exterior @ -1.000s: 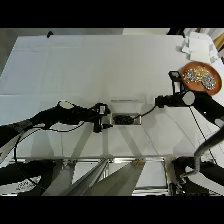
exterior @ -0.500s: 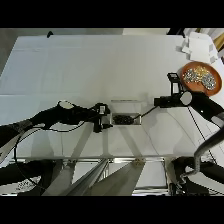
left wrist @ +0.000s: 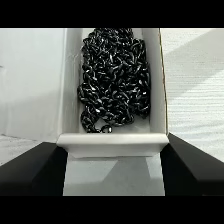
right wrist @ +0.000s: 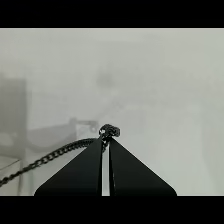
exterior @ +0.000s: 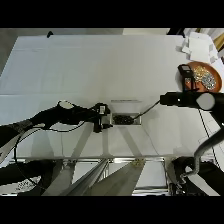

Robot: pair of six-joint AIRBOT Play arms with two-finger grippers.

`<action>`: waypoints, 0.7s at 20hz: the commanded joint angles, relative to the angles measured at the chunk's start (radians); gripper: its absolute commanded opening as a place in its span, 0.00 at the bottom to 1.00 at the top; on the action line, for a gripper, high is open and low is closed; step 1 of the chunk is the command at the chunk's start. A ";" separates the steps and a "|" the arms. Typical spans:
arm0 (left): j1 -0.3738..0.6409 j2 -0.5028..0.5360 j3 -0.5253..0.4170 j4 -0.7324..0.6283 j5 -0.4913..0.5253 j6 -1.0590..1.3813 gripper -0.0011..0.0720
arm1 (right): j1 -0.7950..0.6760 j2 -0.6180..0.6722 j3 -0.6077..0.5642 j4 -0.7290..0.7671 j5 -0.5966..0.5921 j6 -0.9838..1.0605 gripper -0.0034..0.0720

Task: Fold the box and place the chain.

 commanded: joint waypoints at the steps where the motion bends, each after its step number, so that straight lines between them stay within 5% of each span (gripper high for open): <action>1: -0.001 0.000 0.000 0.000 0.000 0.000 0.11 | 0.000 0.181 0.001 0.139 0.132 -0.108 0.06; 7: -0.001 0.000 0.000 0.000 0.000 0.000 0.11 | 0.000 0.371 0.001 0.499 0.274 -0.259 0.06; 10: -0.001 0.000 0.000 0.000 0.000 0.000 0.11 | 0.000 0.369 0.001 0.722 0.273 -0.333 0.06; 14: -0.001 0.000 0.000 0.000 0.000 0.000 0.11 | 0.033 0.327 0.001 0.793 0.257 -0.360 0.06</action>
